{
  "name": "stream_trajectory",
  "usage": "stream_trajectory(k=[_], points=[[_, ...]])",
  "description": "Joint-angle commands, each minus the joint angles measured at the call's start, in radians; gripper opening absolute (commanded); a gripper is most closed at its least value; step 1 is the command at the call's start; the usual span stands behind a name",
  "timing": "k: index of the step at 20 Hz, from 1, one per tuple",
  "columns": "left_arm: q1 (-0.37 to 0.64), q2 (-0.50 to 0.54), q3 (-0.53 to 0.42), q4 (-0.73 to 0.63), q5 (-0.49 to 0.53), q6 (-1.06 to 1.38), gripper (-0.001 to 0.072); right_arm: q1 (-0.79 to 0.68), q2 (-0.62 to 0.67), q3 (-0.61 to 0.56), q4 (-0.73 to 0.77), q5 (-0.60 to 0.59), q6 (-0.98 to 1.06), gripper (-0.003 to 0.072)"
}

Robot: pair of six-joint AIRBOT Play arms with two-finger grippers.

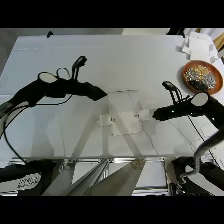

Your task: Fold the box and place the chain.

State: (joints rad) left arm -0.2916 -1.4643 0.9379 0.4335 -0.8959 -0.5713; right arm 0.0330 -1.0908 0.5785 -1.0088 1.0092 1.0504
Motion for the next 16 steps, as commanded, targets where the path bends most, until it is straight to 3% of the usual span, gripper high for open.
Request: stream_trajectory(k=[1,11,16], points=[[-0.028,-0.074,0.053,0.046,-0.01,0.029,0.0694,0.001,0.001,0.0,0.001,0.016,0.0,0.0015],[-0.162,-0.153,0.053,0.049,-0.034,0.193,0.0693,0.001,0.001,0.0,0.0,0.019,0.0,0.0015],[-0.184,-0.156,0.053,0.043,0.026,0.209,0.0682,0.001,0.001,-0.001,0.0,0.019,0.0,0.0015]])
